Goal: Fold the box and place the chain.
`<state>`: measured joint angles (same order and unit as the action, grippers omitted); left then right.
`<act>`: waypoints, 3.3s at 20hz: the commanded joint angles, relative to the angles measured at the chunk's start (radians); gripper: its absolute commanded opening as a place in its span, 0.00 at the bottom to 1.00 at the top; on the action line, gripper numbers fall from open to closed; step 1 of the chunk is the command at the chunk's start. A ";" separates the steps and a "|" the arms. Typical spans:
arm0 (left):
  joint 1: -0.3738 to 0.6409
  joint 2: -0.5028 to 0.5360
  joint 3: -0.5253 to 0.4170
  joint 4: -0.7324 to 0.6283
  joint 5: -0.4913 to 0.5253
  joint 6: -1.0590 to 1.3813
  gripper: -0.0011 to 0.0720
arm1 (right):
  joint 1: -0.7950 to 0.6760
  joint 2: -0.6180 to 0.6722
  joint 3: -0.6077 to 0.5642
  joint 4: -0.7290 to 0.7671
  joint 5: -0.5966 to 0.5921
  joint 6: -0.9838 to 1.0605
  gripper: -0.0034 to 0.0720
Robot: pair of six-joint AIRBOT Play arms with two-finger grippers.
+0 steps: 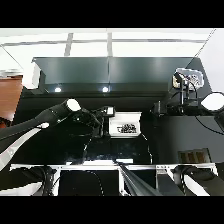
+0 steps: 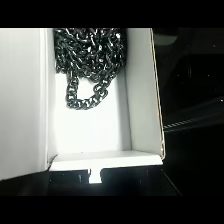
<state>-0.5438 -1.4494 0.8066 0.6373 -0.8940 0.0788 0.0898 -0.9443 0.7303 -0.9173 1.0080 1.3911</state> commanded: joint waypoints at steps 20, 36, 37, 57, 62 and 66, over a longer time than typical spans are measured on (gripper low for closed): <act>-0.040 -0.002 0.001 0.013 0.087 0.003 0.46 | 0.043 -0.027 -0.005 0.008 -0.052 -0.048 0.94; -0.040 -0.002 0.001 0.013 0.090 0.003 0.46 | 0.209 -0.045 0.061 0.052 0.111 -0.993 0.94; -0.040 -0.002 0.001 0.013 0.090 0.003 0.46 | 0.227 -0.045 0.050 0.052 0.110 -1.008 0.94; -0.040 -0.002 0.001 0.013 0.089 0.003 0.46 | 0.274 -0.097 -0.015 0.045 0.018 -1.032 0.94; -0.040 -0.002 0.001 0.013 0.089 0.003 0.46 | 0.274 -0.097 -0.015 0.047 0.019 -1.032 0.61; -0.040 -0.002 0.001 0.013 0.089 0.003 0.46 | 0.274 -0.097 -0.015 0.050 0.019 -1.032 0.61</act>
<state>-0.5838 -1.4502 0.8070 0.6498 -0.8032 0.0799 0.3626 -1.0401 0.7155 -0.8703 1.0271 0.3588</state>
